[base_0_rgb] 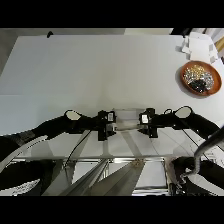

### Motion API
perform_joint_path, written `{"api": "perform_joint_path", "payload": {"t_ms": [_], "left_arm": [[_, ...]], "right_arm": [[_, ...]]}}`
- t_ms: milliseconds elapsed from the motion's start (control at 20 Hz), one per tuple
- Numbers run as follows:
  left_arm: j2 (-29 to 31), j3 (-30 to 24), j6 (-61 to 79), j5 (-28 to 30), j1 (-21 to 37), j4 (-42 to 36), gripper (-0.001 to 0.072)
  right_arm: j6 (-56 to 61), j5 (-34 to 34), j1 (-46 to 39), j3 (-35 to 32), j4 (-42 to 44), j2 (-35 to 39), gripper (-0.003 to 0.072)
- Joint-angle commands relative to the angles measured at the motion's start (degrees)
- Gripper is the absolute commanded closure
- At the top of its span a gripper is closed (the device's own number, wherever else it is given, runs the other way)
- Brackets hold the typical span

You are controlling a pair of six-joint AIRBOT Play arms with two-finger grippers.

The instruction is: Fold the box and place the chain.

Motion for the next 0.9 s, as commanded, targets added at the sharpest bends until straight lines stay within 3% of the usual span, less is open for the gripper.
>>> {"api": "perform_joint_path", "payload": {"t_ms": [0, 300, 600, 850], "left_arm": [[0.1, 0.0, 0.0, 0.1, 0.0, 0.0, 0.0559], [0.1, 0.0, 0.0, 0.1, 0.0, 0.0, 0.0559], [0.1, 0.0, 0.0, 0.1, 0.0, 0.0, 0.0559], [0.1, 0.0, 0.0, 0.1, 0.0, 0.0, 0.0559]], "right_arm": [[4.2, 0.1, 0.0, 0.0, 0.2, 0.0, 0.0068], [16.0, 0.2, 0.0, 0.0, -8.0, 2.8, 0.007], [30.1, 1.3, 0.0, 0.0, -23.6, 14.2, 0.0122], [35.5, 4.8, 0.0, 0.0, -24.2, 25.4, 0.0127]]}}
